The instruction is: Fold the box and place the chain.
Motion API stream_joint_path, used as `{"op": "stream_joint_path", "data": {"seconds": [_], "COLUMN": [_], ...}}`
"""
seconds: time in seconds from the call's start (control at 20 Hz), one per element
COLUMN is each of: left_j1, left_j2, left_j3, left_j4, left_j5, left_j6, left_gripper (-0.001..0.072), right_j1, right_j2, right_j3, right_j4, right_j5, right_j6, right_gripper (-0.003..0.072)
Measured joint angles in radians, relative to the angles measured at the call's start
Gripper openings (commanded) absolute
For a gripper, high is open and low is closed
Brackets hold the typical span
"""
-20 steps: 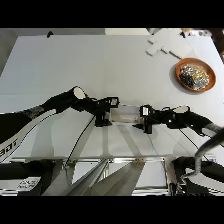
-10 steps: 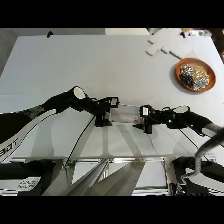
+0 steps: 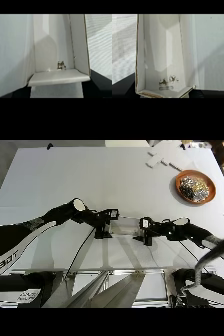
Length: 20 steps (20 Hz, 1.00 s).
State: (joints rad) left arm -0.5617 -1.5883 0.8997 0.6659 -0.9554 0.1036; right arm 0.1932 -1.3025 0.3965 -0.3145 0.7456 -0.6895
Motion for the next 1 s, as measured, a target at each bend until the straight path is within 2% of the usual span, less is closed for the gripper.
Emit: {"op": "stream_joint_path", "data": {"seconds": [0.15,0.2,0.25,0.65,1.0], "left_j1": [0.000,0.000,0.000,-0.001,-0.002], "left_j2": [0.000,0.000,0.000,0.000,0.000], "left_j3": [0.000,0.000,0.000,-0.001,-0.002], "left_j4": [0.000,0.000,0.000,-0.003,0.000], "left_j5": [0.000,0.000,0.000,-0.011,-0.004], "left_j6": [0.000,0.000,0.000,0.000,0.002], "left_gripper": [0.0275,0.0275,0.0275,0.0275,0.0275], "right_j1": [0.000,0.000,0.000,0.000,0.000], "right_j2": [0.000,0.000,0.000,0.068,0.231], "right_j3": [0.000,0.000,0.000,0.000,0.000], "right_j4": [0.000,0.000,0.000,-0.040,-0.342], "right_j5": [0.000,0.000,-0.001,-0.014,-0.001], "right_j6": [0.000,0.000,0.004,0.043,0.374], "right_gripper": [0.0305,0.0436,0.0719,0.0713,0.0712]}}
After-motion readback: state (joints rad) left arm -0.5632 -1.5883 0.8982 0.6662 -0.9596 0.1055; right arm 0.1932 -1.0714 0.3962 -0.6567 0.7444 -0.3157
